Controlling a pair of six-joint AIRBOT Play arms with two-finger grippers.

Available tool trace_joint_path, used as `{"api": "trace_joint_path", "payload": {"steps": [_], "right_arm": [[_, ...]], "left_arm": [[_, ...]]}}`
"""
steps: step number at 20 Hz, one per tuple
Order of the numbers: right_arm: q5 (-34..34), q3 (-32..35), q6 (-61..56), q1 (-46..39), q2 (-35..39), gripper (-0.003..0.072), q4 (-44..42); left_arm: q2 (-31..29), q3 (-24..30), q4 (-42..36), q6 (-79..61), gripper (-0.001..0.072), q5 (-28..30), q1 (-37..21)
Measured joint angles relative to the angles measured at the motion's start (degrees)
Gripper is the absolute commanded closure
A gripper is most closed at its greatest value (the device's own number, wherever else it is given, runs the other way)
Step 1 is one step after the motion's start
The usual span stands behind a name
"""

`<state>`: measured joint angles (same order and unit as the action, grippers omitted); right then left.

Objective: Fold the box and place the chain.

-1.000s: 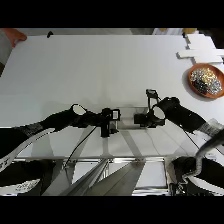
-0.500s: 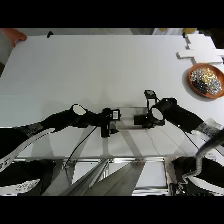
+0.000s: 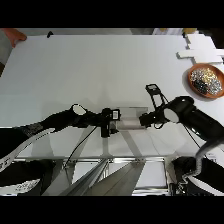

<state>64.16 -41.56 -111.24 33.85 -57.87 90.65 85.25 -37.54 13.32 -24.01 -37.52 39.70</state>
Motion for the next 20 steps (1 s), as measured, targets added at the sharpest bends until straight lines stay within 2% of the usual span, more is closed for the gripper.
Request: {"api": "trace_joint_path", "payload": {"steps": [1,2,4,7,9,14,20], "right_arm": [[2.08,-1.42,2.08,-0.96,1.79,0.0242,0.15],[4.11,-3.23,4.07,-2.32,3.28,0.0298,0.31],[7.21,-8.22,7.98,-6.73,5.14,0.0347,1.29],[9.35,-15.82,13.38,-15.98,4.61,0.0355,2.43],[9.66,-20.83,16.87,-23.89,1.77,0.0394,3.02],[6.95,-30.88,22.62,-41.55,-9.70,0.0399,3.43],[1.31,-36.74,25.24,-53.40,-23.08,0.0399,3.45]], "left_arm": [[0.00,0.00,0.00,0.00,0.0376,0.00,0.00],[0.00,0.00,0.00,0.00,0.0376,0.00,0.00],[0.00,0.00,0.00,0.00,0.0376,-0.02,0.00],[0.00,0.00,0.00,-0.02,0.0376,-0.02,0.00],[0.00,0.00,0.00,-0.02,0.0376,-0.02,0.00],[0.00,0.00,0.00,-0.02,0.0376,-0.02,0.00],[0.00,0.00,0.00,-0.02,0.0376,-0.02,0.00]]}}
